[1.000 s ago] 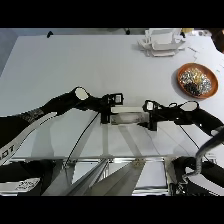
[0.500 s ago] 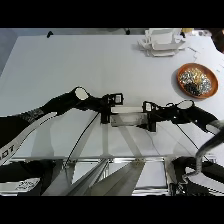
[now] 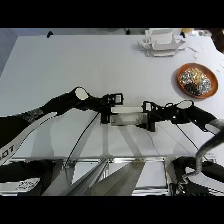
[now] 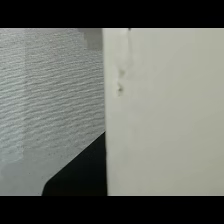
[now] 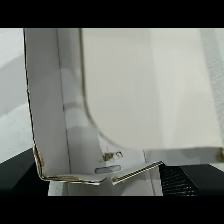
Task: Fold the box and place the chain.
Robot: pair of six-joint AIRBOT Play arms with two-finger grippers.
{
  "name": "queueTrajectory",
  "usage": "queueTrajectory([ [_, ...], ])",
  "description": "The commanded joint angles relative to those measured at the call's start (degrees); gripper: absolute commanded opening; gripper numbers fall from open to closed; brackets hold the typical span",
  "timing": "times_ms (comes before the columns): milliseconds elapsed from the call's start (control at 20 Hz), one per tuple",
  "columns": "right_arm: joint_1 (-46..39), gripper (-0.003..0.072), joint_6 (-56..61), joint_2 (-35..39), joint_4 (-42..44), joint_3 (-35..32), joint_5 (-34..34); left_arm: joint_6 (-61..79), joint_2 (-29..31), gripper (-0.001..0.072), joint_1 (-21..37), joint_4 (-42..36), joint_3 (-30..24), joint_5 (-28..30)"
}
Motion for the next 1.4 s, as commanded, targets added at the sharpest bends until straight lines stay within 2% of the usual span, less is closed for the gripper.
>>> queueTrajectory([
  [0,0.0,0.0615,-0.1,-0.7,0.2,0.0,-0.4,0.0,0.0,0.0013,0.0,0.0,0.0,0.0],
  [200,0.0,0.0471,-0.1,-1.6,-1.5,0.0,-1.6,0.0,0.0,0.0013,0.0,0.0,0.0,0.0],
  [350,0.0,0.0427,-0.1,-1.6,-1.5,0.0,-2.0,0.0,0.0,0.0013,0.0,0.0,0.0,0.0],
  [550,0.0,0.044,-0.1,-1.6,-1.5,0.0,-2.4,0.0,0.0,0.0013,0.0,0.0,0.0,0.0],
  [650,0.0,0.0479,-0.1,-1.6,-1.5,0.0,-2.3,0.0,0.0,0.0013,0.0,0.0,0.0,0.0],
  [1350,0.0,0.0479,-0.1,-1.6,-1.5,0.0,-2.1,0.0,0.0,0.0013,0.0,0.0,0.0,0.0],
])
